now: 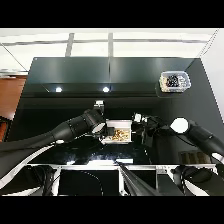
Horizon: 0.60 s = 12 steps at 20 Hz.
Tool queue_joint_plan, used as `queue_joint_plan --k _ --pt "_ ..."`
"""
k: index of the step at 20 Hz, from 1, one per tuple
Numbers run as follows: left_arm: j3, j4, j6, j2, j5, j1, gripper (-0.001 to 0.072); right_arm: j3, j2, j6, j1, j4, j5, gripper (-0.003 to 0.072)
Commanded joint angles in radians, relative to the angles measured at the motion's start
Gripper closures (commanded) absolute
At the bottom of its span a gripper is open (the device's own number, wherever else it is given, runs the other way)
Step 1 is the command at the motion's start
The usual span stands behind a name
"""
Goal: Fold the box and place the chain.
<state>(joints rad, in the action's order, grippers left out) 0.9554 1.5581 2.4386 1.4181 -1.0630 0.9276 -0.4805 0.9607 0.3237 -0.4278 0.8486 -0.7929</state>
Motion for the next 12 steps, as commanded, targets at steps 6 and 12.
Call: queue_joint_plan --k 6,12 --pt "0.001 0.0 0.0 0.0 0.006 0.0 0.0679 -0.156 -0.162 0.474 0.002 -0.378 -0.208 0.0672" --pt "0.001 -0.001 0.0 0.0 0.007 0.0 0.068 -0.157 -0.11 0.592 0.026 -0.243 -0.19 0.0229"
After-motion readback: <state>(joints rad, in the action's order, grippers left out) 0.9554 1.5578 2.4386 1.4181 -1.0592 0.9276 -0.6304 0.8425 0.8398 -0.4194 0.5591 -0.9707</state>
